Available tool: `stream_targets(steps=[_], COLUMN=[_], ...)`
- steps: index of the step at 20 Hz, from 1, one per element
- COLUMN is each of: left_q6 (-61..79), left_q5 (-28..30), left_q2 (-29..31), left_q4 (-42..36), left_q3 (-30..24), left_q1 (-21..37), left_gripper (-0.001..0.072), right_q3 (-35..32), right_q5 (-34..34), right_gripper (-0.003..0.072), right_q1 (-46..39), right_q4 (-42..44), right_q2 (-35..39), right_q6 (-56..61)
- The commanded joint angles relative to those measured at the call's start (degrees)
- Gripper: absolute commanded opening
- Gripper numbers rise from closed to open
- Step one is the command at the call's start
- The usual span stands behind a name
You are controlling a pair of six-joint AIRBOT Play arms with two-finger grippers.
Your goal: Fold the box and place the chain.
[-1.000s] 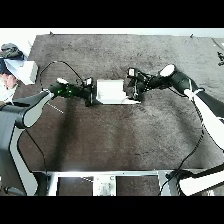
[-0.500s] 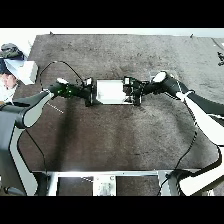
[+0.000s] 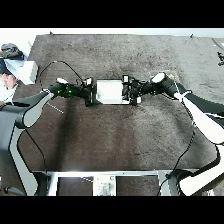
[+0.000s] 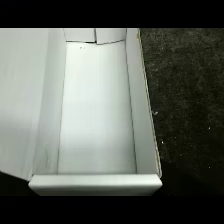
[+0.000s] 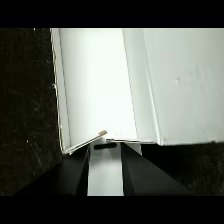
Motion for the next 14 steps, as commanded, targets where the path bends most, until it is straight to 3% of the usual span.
stream_targets(steps=[1, 13, 14], left_q6=[0.0, 0.0, 0.0], left_q5=[0.0, 0.0, 0.0], left_q2=[0.0, 0.0, 0.0], left_q4=[0.0, 0.0, 0.0], left_q3=[0.0, 0.0, 0.0], left_q1=[0.0, 0.0, 0.0], left_gripper=[0.0273, 0.0273, 0.0273], right_q3=[0.0, 0.0, 0.0], right_q5=[-0.9, -1.5, -1.5], right_gripper=[0.0215, 0.0249, 0.0399], right_q1=[1.2, 1.3, 1.3], right_q4=[1.3, 3.4, 3.4], right_q2=[-1.1, -1.3, -1.3], right_q6=[-1.5, -3.5, -3.6])
